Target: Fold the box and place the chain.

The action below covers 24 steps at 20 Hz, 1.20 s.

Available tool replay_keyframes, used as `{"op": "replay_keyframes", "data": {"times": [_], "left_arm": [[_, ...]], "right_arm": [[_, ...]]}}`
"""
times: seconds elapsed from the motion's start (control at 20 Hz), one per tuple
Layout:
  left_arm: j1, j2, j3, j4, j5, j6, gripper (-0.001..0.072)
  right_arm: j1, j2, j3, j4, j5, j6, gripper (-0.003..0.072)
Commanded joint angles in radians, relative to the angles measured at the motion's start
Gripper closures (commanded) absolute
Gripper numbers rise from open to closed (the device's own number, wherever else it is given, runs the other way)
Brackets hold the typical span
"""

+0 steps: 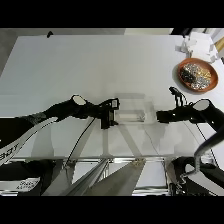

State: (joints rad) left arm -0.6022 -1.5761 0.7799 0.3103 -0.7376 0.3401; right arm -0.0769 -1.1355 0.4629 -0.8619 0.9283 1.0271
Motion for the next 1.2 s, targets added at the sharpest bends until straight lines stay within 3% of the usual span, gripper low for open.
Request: {"op": "replay_keyframes", "data": {"times": [0.0,0.15,0.25,0.3,0.55,0.65,0.85,0.95,1.15], "left_arm": [[0.000,0.001,0.000,0.000,0.000,0.000,0.0571],[0.000,0.001,0.000,0.000,0.000,0.000,0.0571],[0.000,0.001,0.000,0.000,0.000,0.000,0.0571],[0.000,0.001,0.000,0.000,0.000,0.000,0.0571],[0.000,0.001,0.000,0.000,0.000,0.000,0.0571],[0.000,0.001,0.000,0.000,0.000,0.000,0.0571],[0.000,0.001,0.000,0.000,0.000,0.000,0.0571],[0.000,0.001,0.000,0.000,0.000,0.000,0.0571],[0.000,0.001,0.000,0.000,0.000,0.000,0.0571]], "right_arm": [[0.027,-0.037,-0.003,0.048,-0.013,-0.043,0.0672],[0.059,-0.035,-0.003,0.167,-0.012,-0.129,0.0671],[0.060,-0.003,-0.003,0.216,-0.011,-0.146,0.0587],[0.060,0.017,-0.003,0.214,-0.005,-0.146,0.0557],[0.060,0.097,0.000,0.212,0.019,-0.140,0.0556],[0.060,0.105,0.000,0.212,0.050,-0.134,0.0509],[0.060,0.105,0.000,0.212,0.074,-0.134,0.0495],[0.060,0.105,0.000,0.212,0.085,-0.134,0.0416],[0.071,0.105,0.000,0.204,0.078,-0.132,0.0382]]}}
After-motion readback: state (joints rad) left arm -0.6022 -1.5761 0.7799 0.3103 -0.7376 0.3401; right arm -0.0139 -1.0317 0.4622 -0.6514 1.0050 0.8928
